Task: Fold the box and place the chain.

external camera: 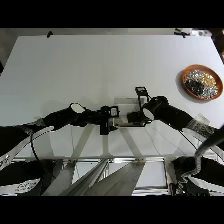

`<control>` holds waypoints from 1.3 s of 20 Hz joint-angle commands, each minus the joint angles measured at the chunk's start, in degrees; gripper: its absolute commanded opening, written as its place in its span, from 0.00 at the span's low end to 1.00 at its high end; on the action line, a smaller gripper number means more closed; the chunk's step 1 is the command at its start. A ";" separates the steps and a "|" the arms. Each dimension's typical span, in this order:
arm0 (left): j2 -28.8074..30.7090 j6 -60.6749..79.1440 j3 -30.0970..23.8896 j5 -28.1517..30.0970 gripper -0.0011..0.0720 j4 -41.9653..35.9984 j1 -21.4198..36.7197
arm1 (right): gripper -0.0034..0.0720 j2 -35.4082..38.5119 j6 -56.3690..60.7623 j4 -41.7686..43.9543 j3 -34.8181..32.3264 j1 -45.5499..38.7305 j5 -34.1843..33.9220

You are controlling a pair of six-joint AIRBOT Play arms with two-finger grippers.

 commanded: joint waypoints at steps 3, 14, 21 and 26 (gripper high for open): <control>0.02 -0.04 0.00 0.07 0.25 -0.02 -0.02 | 0.06 -0.48 -0.07 -0.13 -0.24 0.09 0.92; 0.02 -0.04 0.00 0.04 0.25 -0.02 -0.02 | 0.55 3.58 -6.03 -0.20 -0.20 0.02 2.27; 0.02 -0.07 0.00 0.07 0.25 -0.02 -0.02 | 0.86 6.71 -9.07 -0.42 -0.20 0.02 5.60; 0.02 -0.04 0.00 0.04 0.25 -0.02 -0.02 | 0.94 18.29 -15.80 -1.01 -0.17 0.00 10.95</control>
